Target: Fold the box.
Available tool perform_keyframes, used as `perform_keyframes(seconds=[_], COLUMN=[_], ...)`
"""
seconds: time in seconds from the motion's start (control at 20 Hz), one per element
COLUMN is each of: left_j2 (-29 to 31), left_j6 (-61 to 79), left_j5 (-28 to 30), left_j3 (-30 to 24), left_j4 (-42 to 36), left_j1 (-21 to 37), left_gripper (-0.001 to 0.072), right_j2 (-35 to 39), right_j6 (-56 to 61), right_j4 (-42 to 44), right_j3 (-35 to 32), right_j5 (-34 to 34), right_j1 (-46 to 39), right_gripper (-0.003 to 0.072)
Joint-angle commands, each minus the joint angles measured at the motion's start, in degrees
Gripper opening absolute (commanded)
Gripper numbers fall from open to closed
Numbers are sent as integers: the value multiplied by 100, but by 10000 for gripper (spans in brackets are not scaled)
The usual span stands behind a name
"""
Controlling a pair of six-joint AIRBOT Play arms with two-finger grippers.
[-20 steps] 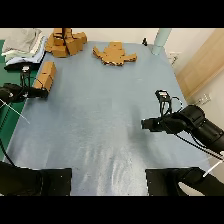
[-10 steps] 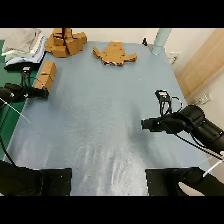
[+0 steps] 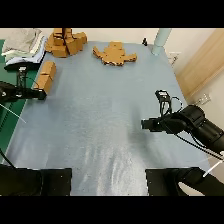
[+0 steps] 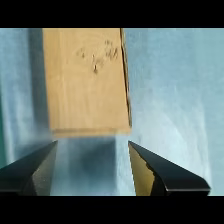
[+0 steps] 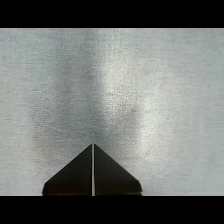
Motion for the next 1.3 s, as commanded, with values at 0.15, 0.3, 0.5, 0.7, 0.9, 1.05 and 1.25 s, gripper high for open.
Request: perform_keyframes(seconds=[0.15, 0.3, 0.5, 0.7, 0.9, 1.05, 1.25], left_j2=[1097, 1515, 1742, 1705, 1665, 1711, 2011], left_j6=[-1165, -1161, -1641, -2175, -2892, -3141, -3289], left_j5=[-2479, -3344, -3495, -3327, -2970, -2787, -2341], left_j3=[223, 472, 831, 946, 800, 385, -511], left_j4=[1130, 485, 291, 463, 1119, 1121, 1012], left_j1=[361, 15, -1478, -3136, -4144, -4435, -4592], left_gripper=[685, 15, 14, 13, 10, 8, 9], right_j2=[0, 0, 0, 0, 0, 0, 0], right_j6=[0, 0, -2, 0, 0, 0, 0], right_j4=[2, 2, 2, 2, 2, 2, 2], right_j3=[4, 4, 4, 4, 4, 4, 4], right_j5=[0, 0, 2, 2, 0, 0, 2], right_j1=[0, 0, 0, 0, 0, 0, 0], right_gripper=[21, 21, 21, 21, 21, 21, 21])
